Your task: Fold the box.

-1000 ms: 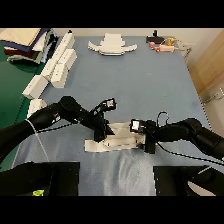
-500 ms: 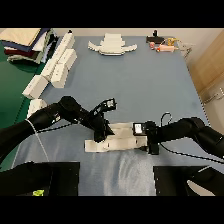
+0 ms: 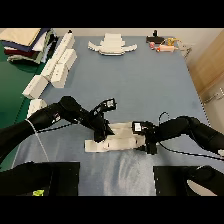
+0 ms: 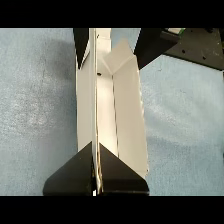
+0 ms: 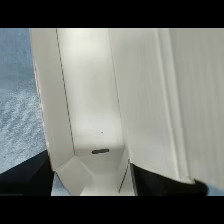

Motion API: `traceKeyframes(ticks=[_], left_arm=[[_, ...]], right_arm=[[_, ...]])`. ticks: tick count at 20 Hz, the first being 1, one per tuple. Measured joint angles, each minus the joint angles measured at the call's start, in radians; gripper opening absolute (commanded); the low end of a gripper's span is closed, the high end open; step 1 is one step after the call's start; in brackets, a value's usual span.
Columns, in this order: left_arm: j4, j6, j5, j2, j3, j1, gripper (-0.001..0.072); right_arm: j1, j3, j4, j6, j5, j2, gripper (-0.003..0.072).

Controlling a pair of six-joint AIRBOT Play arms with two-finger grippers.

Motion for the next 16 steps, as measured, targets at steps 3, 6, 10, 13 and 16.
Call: traceKeyframes(ticks=[3, 6, 10, 13, 16], left_arm=[[0.0, 0.0, 0.0, 0.0, 0.0, 0.0, 0.0014], [0.0, 0.0, 0.0, 0.0, 0.0, 0.0, 0.0014], [0.0, 0.0, 0.0, 0.0, 0.0, 0.0, 0.0014], [0.0, 0.0, 0.0, 0.0, 0.0, 0.0, 0.0014], [0.0, 0.0, 0.0, 0.0, 0.0, 0.0, 0.0014]], right_arm=[[-0.003, 0.0, -0.01, 0.076, 0.004, -0.003, 0.0716], [-0.003, 0.0, -0.024, 0.148, -0.002, -0.003, 0.0714], [-0.004, 0.0, -0.03, 0.181, -0.003, -0.004, 0.0712], [-0.004, 0.0, -0.013, 0.114, -0.003, -0.005, 0.0713], [-0.004, 0.0, 0.002, 0.05, -0.003, -0.007, 0.0713]])
